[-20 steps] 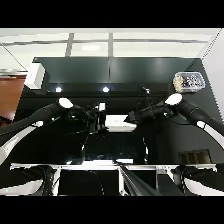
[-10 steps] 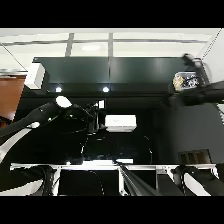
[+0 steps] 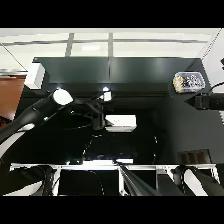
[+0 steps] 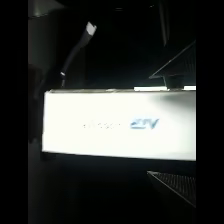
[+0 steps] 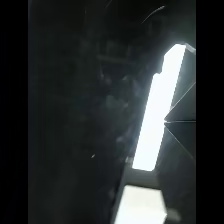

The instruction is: Fold the box and place the chain.

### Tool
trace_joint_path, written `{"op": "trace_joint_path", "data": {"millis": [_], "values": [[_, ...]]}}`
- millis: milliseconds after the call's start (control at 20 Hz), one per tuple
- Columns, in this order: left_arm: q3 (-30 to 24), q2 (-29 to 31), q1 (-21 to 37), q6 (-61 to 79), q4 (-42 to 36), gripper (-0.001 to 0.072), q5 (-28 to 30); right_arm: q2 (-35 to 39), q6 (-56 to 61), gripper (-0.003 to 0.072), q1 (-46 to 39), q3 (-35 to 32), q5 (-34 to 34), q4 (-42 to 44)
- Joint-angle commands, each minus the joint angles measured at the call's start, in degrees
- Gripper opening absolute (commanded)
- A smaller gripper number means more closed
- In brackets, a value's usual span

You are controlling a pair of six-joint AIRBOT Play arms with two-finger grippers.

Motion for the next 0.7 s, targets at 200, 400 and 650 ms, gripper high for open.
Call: {"op": "trace_joint_path", "data": {"millis": [200, 400, 650], "values": [[12.5, -14.9, -2.6, -12.1, 0.5, 0.0713, -2.9, 0.3, 0.1, 0.0016, -1.2, -1.9, -1.2, 1.4], [13.1, -16.2, -4.9, -12.0, 0.6, 0.0713, -3.7, 0.3, 0.0, 0.0017, -1.2, -1.9, -1.1, 1.4], [13.1, -16.2, -7.2, -11.3, 6.2, 0.0712, -3.9, 0.3, -0.1, 0.0017, -1.2, -1.9, -1.1, 1.4]]}}
